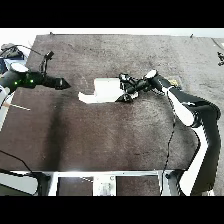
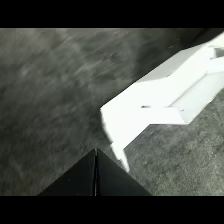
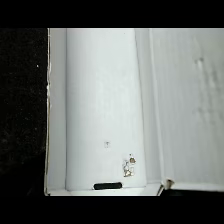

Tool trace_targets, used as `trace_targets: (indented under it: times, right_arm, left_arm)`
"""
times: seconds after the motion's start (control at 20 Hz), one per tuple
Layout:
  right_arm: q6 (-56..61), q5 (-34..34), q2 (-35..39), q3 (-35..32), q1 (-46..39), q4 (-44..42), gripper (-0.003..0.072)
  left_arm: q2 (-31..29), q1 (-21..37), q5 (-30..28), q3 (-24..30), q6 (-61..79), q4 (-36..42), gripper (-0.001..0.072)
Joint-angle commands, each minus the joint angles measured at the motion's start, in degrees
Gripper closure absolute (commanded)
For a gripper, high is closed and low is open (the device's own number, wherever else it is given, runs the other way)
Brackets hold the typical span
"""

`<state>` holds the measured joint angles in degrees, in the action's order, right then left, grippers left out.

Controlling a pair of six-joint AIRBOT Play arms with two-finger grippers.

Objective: Fold the box and place the chain.

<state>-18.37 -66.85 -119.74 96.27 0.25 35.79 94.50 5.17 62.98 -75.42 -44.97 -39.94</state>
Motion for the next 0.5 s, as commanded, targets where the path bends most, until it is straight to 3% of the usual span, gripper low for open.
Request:
trace_targets:
  times: [0.0,0.45]
  right_arm:
    - [0.0,0.0,0.0,0.0,0.0,0.0,0.0252]
    - [0.0,0.0,0.0,0.0,0.0,0.0,0.0252]
  left_arm:
    - [-0.2,1.6,-1.6,3.6,-2.1,1.0,0.0699]
    - [3.1,1.5,-0.3,5.6,-2.1,5.4,0.0698]
